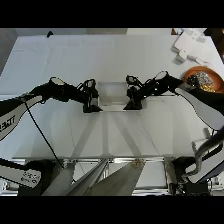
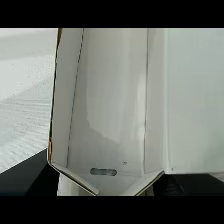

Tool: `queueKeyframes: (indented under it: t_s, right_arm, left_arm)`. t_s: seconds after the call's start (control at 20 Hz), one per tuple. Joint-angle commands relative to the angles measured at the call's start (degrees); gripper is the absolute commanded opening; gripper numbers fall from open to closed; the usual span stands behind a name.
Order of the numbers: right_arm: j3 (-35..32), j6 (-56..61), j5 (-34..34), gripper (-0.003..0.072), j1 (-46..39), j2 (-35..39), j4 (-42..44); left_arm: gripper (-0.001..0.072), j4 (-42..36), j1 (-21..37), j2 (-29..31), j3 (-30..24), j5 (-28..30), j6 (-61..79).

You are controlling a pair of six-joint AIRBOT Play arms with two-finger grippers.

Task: Fold the box and place the chain.

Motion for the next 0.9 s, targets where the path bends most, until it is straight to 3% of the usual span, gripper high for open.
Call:
queueKeyframes:
  t_s: [0.0,0.05,0.2,0.25,0.3,0.35,0.85]
  right_arm:
    - [0.00,0.04,-0.04,0.0401,0.07,-0.02,0.09]
    - [0.00,0.04,-0.04,0.0401,0.07,-0.02,0.09]
    - [0.00,0.04,-0.04,0.0401,0.07,-0.02,0.09]
    - [0.00,0.04,-0.04,0.0401,0.07,-0.02,0.09]
    - [0.00,0.04,-0.04,0.0401,0.07,-0.02,0.09]
    - [0.00,0.04,-0.04,0.0401,0.07,-0.02,0.09]
    - [0.00,0.04,-0.04,0.0401,0.07,-0.02,0.09]
  left_arm:
    - [0.0608,0.81,-0.87,0.11,0.09,1.95,-1.36]
    - [0.0516,0.94,-1.03,0.13,0.09,2.45,-1.73]
    - [0.0483,0.92,-1.09,0.13,0.09,2.47,-1.73]
    - [0.0350,0.92,-1.09,0.13,0.09,2.45,-1.73]
    - [0.0112,0.94,-1.09,0.15,0.09,2.43,-1.73]
    - [0.0010,0.94,-1.09,0.15,0.09,2.43,-1.73]
    - [0.0014,0.94,-1.09,0.15,0.09,2.43,-1.73]
